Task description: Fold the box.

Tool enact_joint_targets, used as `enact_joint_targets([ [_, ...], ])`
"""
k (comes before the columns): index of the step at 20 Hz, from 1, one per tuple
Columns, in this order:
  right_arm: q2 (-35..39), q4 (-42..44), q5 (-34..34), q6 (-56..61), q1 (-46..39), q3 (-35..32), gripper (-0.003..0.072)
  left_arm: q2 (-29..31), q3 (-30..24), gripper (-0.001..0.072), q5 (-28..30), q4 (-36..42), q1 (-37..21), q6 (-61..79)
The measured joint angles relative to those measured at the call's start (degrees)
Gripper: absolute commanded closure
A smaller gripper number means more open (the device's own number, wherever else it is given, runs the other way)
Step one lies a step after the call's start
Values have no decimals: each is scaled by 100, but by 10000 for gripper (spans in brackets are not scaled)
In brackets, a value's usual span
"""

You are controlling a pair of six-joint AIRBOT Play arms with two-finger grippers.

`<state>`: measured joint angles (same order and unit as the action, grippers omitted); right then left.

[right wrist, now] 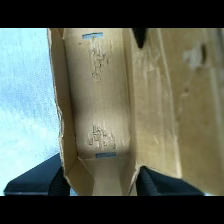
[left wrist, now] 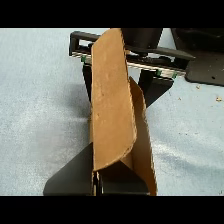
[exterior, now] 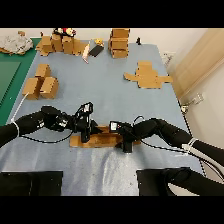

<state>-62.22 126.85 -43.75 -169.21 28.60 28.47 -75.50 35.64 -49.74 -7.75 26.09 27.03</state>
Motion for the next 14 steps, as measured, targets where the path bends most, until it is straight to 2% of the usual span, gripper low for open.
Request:
enact_joint_targets([
  [14, -2, -11, 4, -140, 0, 2, 230, 0, 0, 697, 11, 7, 0, 0],
])
